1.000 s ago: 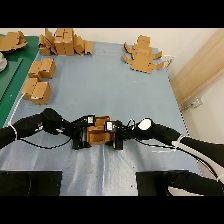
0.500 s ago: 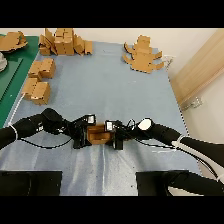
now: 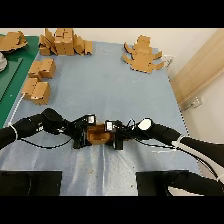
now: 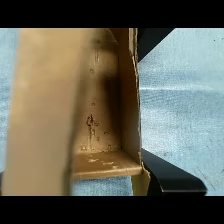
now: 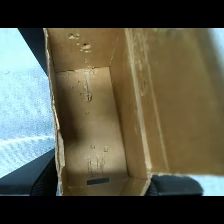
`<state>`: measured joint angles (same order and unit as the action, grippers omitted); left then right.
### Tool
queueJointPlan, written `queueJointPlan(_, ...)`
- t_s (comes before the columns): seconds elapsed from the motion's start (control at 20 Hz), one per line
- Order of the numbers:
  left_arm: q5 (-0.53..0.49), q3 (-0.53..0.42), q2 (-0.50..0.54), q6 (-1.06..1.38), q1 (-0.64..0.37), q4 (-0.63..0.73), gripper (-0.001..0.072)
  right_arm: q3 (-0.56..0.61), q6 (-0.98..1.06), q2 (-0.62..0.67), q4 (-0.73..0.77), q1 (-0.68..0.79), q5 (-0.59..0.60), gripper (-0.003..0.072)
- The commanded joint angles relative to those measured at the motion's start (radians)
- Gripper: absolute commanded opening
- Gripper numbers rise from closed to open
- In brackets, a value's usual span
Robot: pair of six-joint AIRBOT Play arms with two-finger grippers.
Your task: Fold the box.
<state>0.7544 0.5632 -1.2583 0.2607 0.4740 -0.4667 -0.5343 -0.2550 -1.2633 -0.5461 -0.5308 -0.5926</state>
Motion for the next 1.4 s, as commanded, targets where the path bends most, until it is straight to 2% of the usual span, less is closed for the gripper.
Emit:
queueJointPlan(0.0,-0.002,0.001,-0.001,0.0,0.0,0.0,0.0408,0.0,0.0,-0.001,0.0,0.0,0.0,0.0566)
queueJointPlan(0.75,-0.002,0.001,-0.001,0.0,0.0,0.0,0.0408,-0.001,0.001,0.002,0.005,0.0,-0.032,0.0568)
queueJointPlan(0.85,-0.002,0.001,-0.001,0.0,0.0,0.0,0.0408,-0.001,0.001,0.026,-0.004,0.001,-0.05,0.0581)
queueJointPlan(0.9,-0.002,0.001,-0.001,0.0,0.0,0.0,0.0408,-0.001,0.001,0.048,-0.014,0.002,-0.06,0.0673)
queueJointPlan(0.95,-0.002,0.001,-0.001,0.0,0.0,0.0,0.0408,-0.001,0.001,0.069,-0.035,0.002,-0.068,0.0712)
queueJointPlan(1.05,-0.002,0.001,-0.001,0.0,0.0,0.0,0.0408,0.0,0.018,0.087,-0.071,0.003,-0.085,0.0714)
queueJointPlan(1.2,-0.003,0.001,-0.001,0.0,0.0,0.0,0.0408,-0.001,0.189,0.086,-0.18,0.036,-0.085,0.0714)
queueJointPlan(1.35,-0.002,0.001,-0.001,0.0,0.0,0.0,0.0408,-0.006,0.193,0.087,-0.18,0.058,-0.114,0.0713)
